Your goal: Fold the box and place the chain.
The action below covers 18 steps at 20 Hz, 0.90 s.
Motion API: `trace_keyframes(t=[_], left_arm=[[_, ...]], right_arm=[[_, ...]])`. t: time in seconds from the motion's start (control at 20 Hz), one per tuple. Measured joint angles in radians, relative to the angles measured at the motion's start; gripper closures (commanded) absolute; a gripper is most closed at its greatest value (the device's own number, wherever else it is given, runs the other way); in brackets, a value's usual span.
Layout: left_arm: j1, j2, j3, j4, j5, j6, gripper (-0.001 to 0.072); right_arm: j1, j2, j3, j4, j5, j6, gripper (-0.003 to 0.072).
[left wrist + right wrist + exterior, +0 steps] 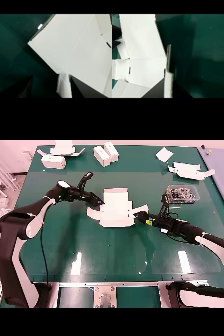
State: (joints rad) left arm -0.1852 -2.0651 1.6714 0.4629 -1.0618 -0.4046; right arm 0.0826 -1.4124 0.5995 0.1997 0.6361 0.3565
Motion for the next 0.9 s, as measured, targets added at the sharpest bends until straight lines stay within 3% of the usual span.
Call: trace_keyframes(t=[0.6,0.9], left_arm=[[-0.002,-0.001,0.011,-0.027,-0.124,0.085,0.0174],[-0.016,-0.009,0.023,-0.033,-0.116,0.106,0.0175]], right_arm=[[0.0,-0.003,0.0,-0.002,0.007,0.0,0.0673],[0.0,-0.003,0.0,-0.002,0.013,0.0,0.0673]])
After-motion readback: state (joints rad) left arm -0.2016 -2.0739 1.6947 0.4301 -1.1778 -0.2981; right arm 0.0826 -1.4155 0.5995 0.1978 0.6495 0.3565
